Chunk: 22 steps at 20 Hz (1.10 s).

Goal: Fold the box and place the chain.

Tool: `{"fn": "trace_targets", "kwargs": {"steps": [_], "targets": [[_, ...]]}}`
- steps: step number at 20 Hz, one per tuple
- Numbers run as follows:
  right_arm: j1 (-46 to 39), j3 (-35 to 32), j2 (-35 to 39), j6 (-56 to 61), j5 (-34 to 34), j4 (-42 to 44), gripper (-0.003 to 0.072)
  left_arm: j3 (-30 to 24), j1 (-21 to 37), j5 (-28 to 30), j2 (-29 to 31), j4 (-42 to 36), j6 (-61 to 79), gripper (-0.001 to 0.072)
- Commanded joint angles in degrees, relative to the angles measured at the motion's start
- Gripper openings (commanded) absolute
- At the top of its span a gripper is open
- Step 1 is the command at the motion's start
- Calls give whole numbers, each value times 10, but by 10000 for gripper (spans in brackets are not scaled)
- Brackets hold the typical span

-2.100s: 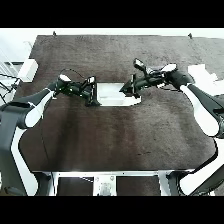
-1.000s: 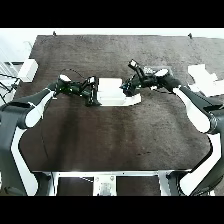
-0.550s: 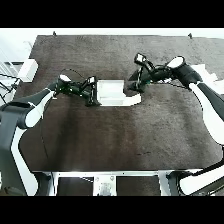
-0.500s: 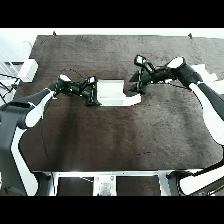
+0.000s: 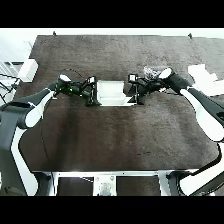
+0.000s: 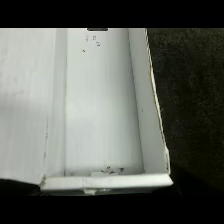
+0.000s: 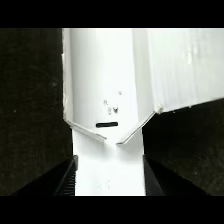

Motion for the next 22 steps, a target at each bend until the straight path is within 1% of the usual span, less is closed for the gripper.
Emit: {"fn": "trace_targets", "kwargs": {"steps": [1, 3, 4, 5, 6, 7, 8, 9, 11, 15, 16, 17, 20, 21, 22], "targets": [[9, -3, -8, -3, -11, 30, 410, 0, 0, 0, 0, 0, 0, 494], [11, -3, -9, -3, -16, 35, 409, 0, 0, 0, 0, 0, 0, 494], [14, -4, -11, -3, -15, 40, 387, 0, 0, 0, 0, 0, 0, 494], [19, -4, -13, -3, -15, 42, 328, 0, 0, 0, 0, 0, 0, 494], [24, -4, -14, -3, -15, 43, 243, 0, 0, 0, 0, 0, 0, 494], [29, -4, -15, -4, -16, 45, 188, 0, 0, 0, 0, 0, 0, 494], [33, -4, -15, -6, -18, 52, 157, 0, 0, 0, 0, 0, 0, 494], [36, -4, -16, -6, -24, 65, 143, 0, 0, 0, 0, 0, 0, 494], [42, -4, -21, -26, -28, 87, 145, 0, 0, 0, 0, 0, 0, 494], [43, -4, -31, -30, -41, 99, 158, 0, 0, 0, 0, 0, 0, 494], [43, -4, -33, -34, -41, 106, 193, 0, 0, 0, 0, 0, 0, 494], [43, -4, -35, -38, -43, 116, 263, 0, 0, 0, 0, 0, 0, 494], [44, -4, -35, -50, -66, 117, 276, 0, 0, 0, 0, 0, 0, 494], [44, -4, -35, -50, -69, 117, 296, 0, 0, 0, 0, 0, 0, 494], [44, -4, -35, -50, -69, 117, 402, 0, 0, 0, 0, 0, 0, 494]]}}
